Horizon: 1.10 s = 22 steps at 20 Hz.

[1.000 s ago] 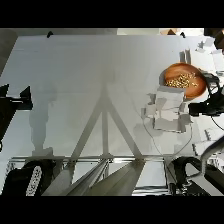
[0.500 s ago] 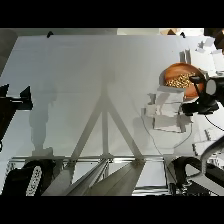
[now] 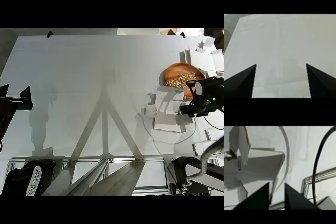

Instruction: Fold the box and place the chain.

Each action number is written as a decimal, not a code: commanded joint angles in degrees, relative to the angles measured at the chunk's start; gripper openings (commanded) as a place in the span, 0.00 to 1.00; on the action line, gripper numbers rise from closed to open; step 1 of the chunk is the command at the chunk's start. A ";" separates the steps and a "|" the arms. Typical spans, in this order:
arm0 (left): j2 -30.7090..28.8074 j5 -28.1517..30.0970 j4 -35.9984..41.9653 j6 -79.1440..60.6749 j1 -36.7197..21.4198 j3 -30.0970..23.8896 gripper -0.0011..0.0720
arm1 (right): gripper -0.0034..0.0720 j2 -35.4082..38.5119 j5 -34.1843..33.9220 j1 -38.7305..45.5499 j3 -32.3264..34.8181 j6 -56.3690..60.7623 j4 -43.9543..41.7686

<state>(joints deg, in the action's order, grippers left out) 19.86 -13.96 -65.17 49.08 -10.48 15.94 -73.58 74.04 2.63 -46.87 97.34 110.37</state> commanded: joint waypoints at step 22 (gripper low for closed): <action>-0.04 0.00 -0.02 -0.02 0.04 -0.04 0.96 | 0.05 21.62 -12.37 -6.60 0.13 -23.98 -33.81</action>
